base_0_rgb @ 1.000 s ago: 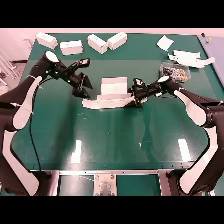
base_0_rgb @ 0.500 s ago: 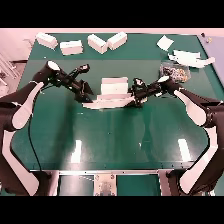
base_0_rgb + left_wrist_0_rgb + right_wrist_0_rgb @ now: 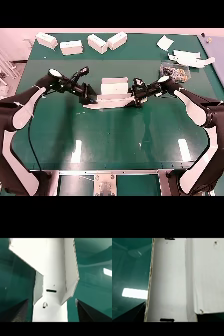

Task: Fold the box and place the chain.

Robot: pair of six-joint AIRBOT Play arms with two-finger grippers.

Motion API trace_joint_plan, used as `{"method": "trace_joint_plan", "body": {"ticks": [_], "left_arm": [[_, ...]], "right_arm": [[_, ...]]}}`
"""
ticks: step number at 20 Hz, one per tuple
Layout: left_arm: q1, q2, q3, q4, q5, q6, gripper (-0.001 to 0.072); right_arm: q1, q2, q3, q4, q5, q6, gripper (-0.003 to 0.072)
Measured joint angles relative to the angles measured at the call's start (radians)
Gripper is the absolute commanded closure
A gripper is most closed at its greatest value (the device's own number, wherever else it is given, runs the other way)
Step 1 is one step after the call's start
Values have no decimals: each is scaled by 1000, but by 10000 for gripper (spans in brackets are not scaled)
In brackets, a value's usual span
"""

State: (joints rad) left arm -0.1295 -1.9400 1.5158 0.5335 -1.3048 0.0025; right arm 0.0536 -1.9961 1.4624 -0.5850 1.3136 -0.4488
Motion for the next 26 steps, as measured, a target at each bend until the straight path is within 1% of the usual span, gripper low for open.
{"method": "trace_joint_plan", "body": {"ticks": [5,9,13,17,18,19,22,23,24,25,26], "left_arm": [[-23,5,-5,32,6,4,51],[-34,6,-6,97,-16,-1,52],[-48,6,-6,113,-20,-8,52],[-67,10,-6,120,15,-5,53],[-70,11,-6,121,27,-4,76],[-71,12,-6,121,36,-3,82],[-73,12,-6,123,60,11,84],[-75,12,-6,123,66,16,166],[-76,12,-6,123,75,21,224],[-75,12,-6,124,78,26,243],[-75,12,-6,124,81,31,243]], "right_arm": [[0,0,0,0,0,0,176],[0,0,0,0,0,0,176],[0,0,0,0,0,0,176],[0,0,0,0,0,0,177],[0,0,0,0,0,0,176],[0,0,0,0,0,0,176],[0,0,0,0,0,0,176],[0,0,0,0,0,0,176],[0,0,0,0,0,0,176],[0,0,0,0,0,0,177],[0,0,0,0,0,0,176]]}}
